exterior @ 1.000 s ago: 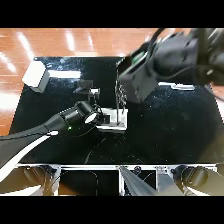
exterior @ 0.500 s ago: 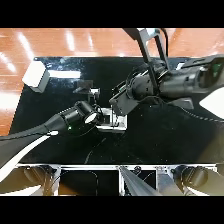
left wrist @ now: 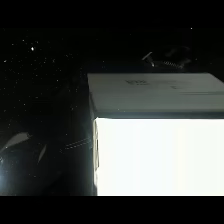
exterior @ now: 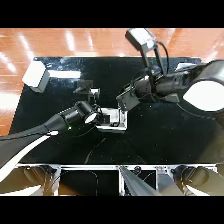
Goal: Fold the box and place the chain.
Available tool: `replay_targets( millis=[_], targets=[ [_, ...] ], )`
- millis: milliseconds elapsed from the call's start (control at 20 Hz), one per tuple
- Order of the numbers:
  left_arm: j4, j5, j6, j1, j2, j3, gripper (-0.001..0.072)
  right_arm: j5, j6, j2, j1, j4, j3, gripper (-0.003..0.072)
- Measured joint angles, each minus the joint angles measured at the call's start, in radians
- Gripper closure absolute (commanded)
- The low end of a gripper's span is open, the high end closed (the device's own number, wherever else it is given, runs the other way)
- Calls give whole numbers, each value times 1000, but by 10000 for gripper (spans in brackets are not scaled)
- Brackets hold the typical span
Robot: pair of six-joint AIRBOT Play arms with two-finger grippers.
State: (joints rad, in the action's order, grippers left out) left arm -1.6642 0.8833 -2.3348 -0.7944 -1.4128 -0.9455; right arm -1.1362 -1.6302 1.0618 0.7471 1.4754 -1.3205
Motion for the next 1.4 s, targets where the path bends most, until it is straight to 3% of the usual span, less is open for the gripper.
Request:
replay_targets(
  millis=[250,600,1200,1400],
  targets=[
    [0,0,0,0,0,0,690,50,3,0,-4,-80,76,655],
    [0,-3,0,0,0,0,690,65,3,0,-5,-108,97,655],
    [0,-8,1,0,0,0,689,-100,2,-14,106,-113,118,654],
    [0,-9,1,0,0,0,690,-83,-17,-14,124,-109,134,655]
  ],
)
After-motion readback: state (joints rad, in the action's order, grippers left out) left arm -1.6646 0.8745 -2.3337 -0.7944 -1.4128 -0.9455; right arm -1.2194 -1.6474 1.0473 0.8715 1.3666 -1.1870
